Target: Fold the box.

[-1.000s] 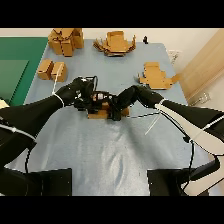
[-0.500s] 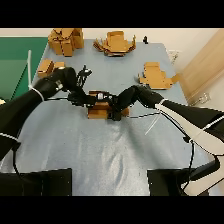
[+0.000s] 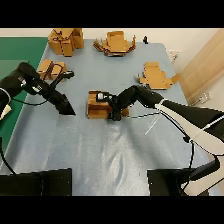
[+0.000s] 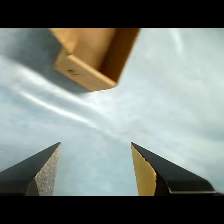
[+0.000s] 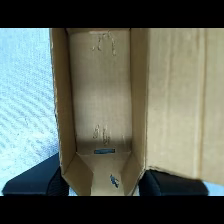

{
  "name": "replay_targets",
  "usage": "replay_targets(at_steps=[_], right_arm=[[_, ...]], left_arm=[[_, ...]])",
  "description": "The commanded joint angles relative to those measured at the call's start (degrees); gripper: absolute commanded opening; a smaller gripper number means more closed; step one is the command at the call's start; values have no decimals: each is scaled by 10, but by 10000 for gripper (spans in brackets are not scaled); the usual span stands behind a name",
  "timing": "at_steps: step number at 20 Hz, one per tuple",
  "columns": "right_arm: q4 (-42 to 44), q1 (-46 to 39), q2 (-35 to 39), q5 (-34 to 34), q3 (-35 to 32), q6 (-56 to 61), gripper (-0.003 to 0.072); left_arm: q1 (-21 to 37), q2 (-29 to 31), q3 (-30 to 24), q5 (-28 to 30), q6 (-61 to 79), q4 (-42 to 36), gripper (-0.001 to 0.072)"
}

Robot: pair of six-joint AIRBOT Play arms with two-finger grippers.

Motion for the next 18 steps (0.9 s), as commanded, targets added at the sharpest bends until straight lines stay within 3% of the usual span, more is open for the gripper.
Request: replay_targets(at_steps=[1, 5, 9, 14, 18], right_arm=[[0, 0, 0, 4, 0, 0, 379], [0, 0, 0, 11, 0, 0, 378], [-7, 0, 0, 11, 0, 0, 378], [-8, 0, 0, 13, 0, 0, 379], [-8, 0, 0, 13, 0, 0, 379]], left_arm=[[18, -18, -31, 94, 228, -19, 690], [-44, -54, -31, 134, 364, -31, 690], [-88, -72, -31, 184, 373, -46, 690], [-109, -73, -31, 204, 368, -75, 690], [-114, -73, -33, 178, 362, -69, 690]])
